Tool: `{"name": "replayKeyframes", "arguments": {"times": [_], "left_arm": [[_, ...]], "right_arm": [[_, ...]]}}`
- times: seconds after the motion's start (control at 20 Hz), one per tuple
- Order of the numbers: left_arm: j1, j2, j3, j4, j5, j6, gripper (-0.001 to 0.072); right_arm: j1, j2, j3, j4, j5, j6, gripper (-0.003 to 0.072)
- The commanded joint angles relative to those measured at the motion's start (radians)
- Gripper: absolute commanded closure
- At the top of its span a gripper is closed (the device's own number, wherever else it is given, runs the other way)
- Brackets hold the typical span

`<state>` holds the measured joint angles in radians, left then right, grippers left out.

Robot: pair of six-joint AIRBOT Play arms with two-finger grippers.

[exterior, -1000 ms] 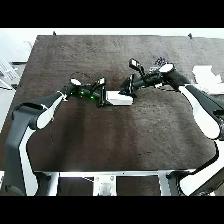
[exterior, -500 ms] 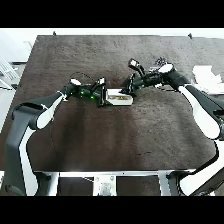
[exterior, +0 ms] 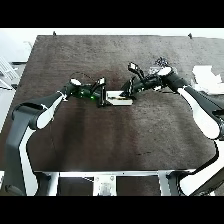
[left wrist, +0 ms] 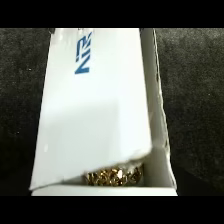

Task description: Fold the box and place the chain.

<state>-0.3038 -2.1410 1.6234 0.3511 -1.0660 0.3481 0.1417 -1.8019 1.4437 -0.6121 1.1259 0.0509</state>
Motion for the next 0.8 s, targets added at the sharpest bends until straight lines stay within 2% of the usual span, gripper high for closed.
{"name": "replayKeyframes", "arguments": {"times": [0.0, 0.55, 0.75], "left_arm": [[0.000, 0.001, 0.001, 0.000, 0.000, 0.000, 0.0434], [0.000, 0.001, 0.001, 0.000, 0.000, 0.000, 0.0434], [0.000, 0.001, 0.001, 0.000, 0.000, 0.000, 0.0434]], "right_arm": [[0.000, 0.000, -0.002, 0.002, 0.031, 0.002, 0.0265], [0.000, -0.001, -0.050, 0.002, 0.055, 0.027, 0.0265], [-0.001, 0.000, -0.049, 0.002, 0.000, 0.026, 0.0265]]}}
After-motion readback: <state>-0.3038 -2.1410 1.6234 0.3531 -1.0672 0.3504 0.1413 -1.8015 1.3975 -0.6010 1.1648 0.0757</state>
